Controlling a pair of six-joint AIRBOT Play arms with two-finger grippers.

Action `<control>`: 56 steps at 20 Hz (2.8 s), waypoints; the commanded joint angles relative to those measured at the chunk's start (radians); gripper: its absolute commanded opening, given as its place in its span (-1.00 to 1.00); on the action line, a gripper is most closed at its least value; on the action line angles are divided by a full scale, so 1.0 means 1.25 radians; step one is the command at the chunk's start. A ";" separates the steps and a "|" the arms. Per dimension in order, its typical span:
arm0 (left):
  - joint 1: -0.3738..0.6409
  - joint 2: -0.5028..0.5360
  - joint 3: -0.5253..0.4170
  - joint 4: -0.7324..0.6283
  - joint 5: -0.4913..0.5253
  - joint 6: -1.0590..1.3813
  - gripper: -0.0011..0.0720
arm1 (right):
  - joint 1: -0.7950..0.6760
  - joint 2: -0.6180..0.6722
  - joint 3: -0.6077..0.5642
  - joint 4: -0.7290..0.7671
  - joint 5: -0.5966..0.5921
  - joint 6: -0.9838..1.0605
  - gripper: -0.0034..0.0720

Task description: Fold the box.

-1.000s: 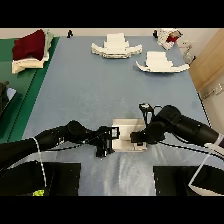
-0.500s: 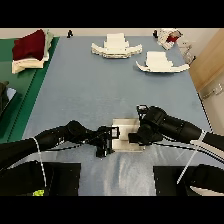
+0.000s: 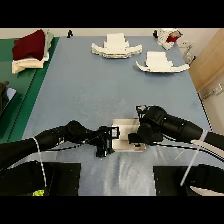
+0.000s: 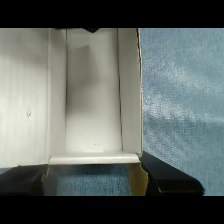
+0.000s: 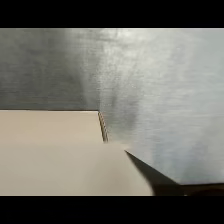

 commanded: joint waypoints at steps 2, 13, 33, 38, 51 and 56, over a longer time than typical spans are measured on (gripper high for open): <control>0.001 0.000 0.001 0.001 -0.001 -0.001 0.24 | 0.000 0.057 0.054 -0.060 -0.098 -0.021 0.19; 0.001 0.000 0.001 0.001 -0.001 -0.001 0.24 | -0.484 0.024 0.073 0.108 -0.004 -0.414 -0.90; 0.001 0.000 0.001 0.001 0.000 -0.001 0.24 | -0.410 -0.115 0.098 0.544 -0.109 -1.065 -0.90; 0.001 0.000 0.001 0.001 0.000 -0.001 0.24 | -0.320 0.065 -0.036 0.544 0.135 -1.130 -0.90; 0.001 0.000 0.001 0.001 -0.001 -0.001 0.24 | -0.126 0.326 -0.270 0.494 0.413 -1.150 -0.89; 0.001 0.000 0.001 0.001 -0.001 -0.001 0.24 | -0.073 0.333 -0.266 0.412 0.410 -1.276 0.61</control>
